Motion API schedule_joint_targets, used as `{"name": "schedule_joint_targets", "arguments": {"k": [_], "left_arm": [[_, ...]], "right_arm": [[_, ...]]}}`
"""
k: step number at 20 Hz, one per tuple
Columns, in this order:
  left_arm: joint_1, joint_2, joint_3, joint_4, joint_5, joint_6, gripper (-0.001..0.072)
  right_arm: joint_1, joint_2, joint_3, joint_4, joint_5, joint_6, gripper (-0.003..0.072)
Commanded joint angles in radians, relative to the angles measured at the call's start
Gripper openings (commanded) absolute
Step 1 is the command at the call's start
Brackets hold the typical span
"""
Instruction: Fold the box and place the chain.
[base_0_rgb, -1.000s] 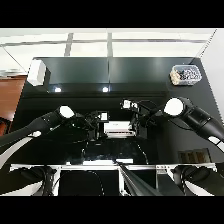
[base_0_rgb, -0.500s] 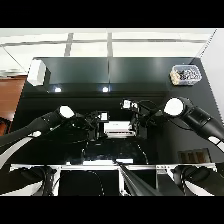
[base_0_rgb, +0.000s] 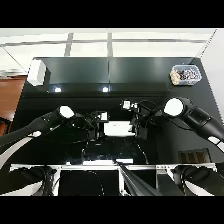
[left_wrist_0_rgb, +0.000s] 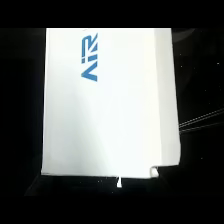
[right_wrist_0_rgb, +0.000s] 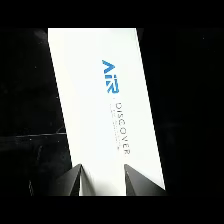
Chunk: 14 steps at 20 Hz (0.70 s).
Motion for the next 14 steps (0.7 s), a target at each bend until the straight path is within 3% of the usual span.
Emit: {"name": "schedule_joint_targets", "arguments": {"k": [1, 2, 3, 13, 14], "left_arm": [[0.000, -0.001, 0.001, 0.000, 0.000, 0.000, 0.0349], [0.000, -0.001, 0.001, 0.000, 0.000, 0.000, 0.0349], [0.000, -0.001, 0.001, 0.000, 0.000, 0.000, 0.0349], [0.000, -0.001, 0.001, 0.000, 0.000, 0.000, 0.0349], [0.000, -0.001, 0.001, 0.000, 0.000, 0.000, 0.0349]], "right_arm": [[0.000, 0.000, 0.000, -0.018, -0.002, 0.007, 0.0336], [0.000, 0.000, 0.000, -0.018, -0.002, 0.007, 0.0288], [0.000, 0.000, 0.000, -0.018, -0.002, 0.007, 0.0187], [0.000, 0.003, 0.013, -0.024, -0.006, 0.030, 0.0189], [0.000, 0.003, 0.013, -0.026, -0.005, 0.030, 0.0103]]}}
